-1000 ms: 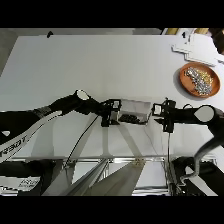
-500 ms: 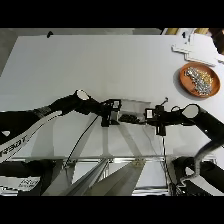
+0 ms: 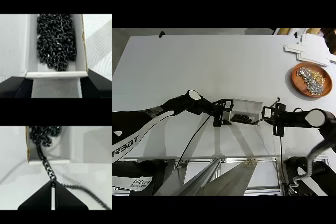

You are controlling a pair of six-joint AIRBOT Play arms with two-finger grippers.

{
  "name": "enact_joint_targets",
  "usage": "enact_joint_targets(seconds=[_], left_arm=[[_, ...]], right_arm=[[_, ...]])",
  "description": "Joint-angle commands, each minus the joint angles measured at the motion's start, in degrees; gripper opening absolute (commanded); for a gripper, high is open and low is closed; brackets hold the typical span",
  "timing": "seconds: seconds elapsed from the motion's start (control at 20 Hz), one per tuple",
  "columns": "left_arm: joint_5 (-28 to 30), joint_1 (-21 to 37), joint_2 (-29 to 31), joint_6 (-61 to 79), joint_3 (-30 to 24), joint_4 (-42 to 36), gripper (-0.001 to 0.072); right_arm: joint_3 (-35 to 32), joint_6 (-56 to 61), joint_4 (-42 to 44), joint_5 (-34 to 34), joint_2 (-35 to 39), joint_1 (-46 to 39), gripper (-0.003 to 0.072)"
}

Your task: Fold the box and place the chain.

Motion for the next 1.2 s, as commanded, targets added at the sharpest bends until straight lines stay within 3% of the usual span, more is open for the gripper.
enact_joint_targets(seconds=[0.0,0.15,0.25,0.4,0.6,0.65,0.7,0.75,0.85,1.0,1.15], left_arm=[[0.0,0.0,0.0,0.0,0.0,0.0,0.0207],[0.0,0.0,0.0,0.0,0.0,0.0,0.0207],[0.0,0.0,0.0,0.0,0.0,0.0,0.0207],[0.0,0.0,0.0,0.0,0.0,0.0,0.0207],[0.0,0.0,0.0,0.0,0.0,0.0,0.0207],[0.0,0.0,0.0,0.0,0.0,0.0,0.0207],[0.0,0.0,0.0,0.0,0.0,0.0,0.0207],[0.0,0.0,0.0,0.0,0.0,0.0,0.0207],[0.0,0.0,0.0,0.0,0.0,0.0,0.0207],[0.0,0.0,0.0,0.0,0.0,0.0,0.0207],[0.0,0.0,0.0,0.0,0.0,0.0,0.0207]], right_arm=[[0.0,2.7,10.0,0.5,9.5,0.1,0.0019],[0.0,2.4,26.4,-0.6,10.6,0.1,0.0019],[0.0,0.1,32.1,-3.2,10.4,2.2,0.0019],[0.0,-1.0,30.2,-9.6,9.1,9.3,0.0019],[0.0,-1.0,27.5,-16.8,1.2,15.1,0.0022],[0.0,-1.0,27.3,-17.8,-1.2,15.7,0.006],[0.0,-1.0,27.1,-18.8,-3.6,16.1,0.0157],[0.0,-1.0,26.8,-19.1,-5.7,16.1,0.0207],[0.0,-0.9,24.7,-18.9,-8.7,16.1,0.0207],[0.6,-1.0,21.4,-16.3,-6.8,15.4,0.0205],[3.7,-1.0,14.6,-6.2,-2.3,8.7,0.0203]])
